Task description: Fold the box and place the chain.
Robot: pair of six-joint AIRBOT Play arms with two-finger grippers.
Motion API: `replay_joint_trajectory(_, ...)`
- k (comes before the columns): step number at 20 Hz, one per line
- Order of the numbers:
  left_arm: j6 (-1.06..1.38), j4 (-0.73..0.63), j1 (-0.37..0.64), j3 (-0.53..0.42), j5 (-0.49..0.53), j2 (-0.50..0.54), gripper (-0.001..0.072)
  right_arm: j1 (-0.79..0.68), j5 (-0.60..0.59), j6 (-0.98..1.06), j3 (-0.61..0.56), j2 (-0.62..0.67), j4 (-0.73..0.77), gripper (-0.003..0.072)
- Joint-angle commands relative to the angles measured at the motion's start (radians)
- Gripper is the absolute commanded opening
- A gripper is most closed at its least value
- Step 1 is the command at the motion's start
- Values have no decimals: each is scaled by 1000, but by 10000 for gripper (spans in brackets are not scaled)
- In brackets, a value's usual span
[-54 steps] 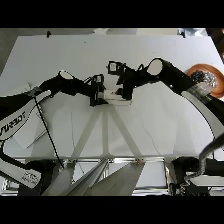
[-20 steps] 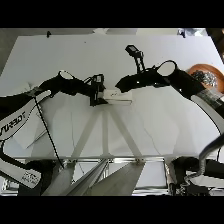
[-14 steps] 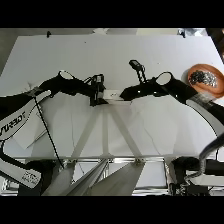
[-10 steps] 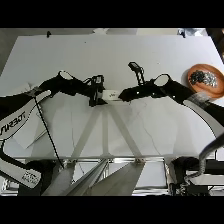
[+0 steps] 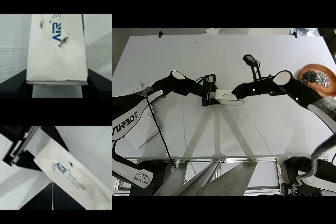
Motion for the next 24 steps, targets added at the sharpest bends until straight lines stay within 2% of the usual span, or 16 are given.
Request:
replay_joint_trajectory(1,2,3,0,0,2,0,326,0,-16,0,15,160,-77,8)
replay_joint_trajectory(6,2,3,0,0,2,0,326,0,-127,44,19,411,-343,8)
replay_joint_trajectory(11,2,-32,0,0,2,0,320,0,-93,244,19,528,-731,9)
replay_joint_trajectory(14,2,-126,0,0,0,0,320,0,25,276,19,524,-877,9)
replay_joint_trajectory(18,-6,-144,18,0,-7,0,321,-5,77,520,18,486,-1087,8)
replay_joint_trajectory(24,-5,-147,27,0,-28,0,317,-209,77,621,18,340,-1081,8)
